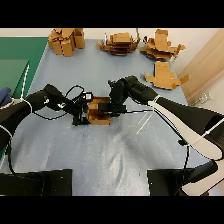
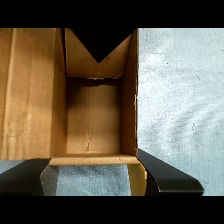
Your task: Fold the box.
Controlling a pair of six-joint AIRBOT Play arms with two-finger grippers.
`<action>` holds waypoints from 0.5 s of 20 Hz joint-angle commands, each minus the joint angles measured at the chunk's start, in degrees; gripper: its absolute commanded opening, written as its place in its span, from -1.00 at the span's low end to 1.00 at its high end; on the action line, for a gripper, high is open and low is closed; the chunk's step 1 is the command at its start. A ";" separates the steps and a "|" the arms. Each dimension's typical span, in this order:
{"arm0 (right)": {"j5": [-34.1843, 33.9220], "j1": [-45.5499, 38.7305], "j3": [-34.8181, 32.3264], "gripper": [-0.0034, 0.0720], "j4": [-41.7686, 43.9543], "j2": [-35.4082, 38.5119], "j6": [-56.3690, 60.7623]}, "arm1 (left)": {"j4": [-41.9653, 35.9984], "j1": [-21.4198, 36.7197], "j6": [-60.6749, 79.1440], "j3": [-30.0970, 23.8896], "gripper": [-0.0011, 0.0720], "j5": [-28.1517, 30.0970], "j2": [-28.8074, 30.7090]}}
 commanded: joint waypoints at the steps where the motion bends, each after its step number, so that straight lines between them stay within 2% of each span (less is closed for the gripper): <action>1: -3.58 -0.04 0.04 -0.09 -4.17 0.48 1.46 | 0.02 0.00 -0.02 -0.02 -0.79 0.02 0.00; 10: -3.72 -0.04 1.18 -0.09 -4.96 0.72 2.29 | 0.00 0.00 -0.02 -0.02 -0.79 0.07 0.00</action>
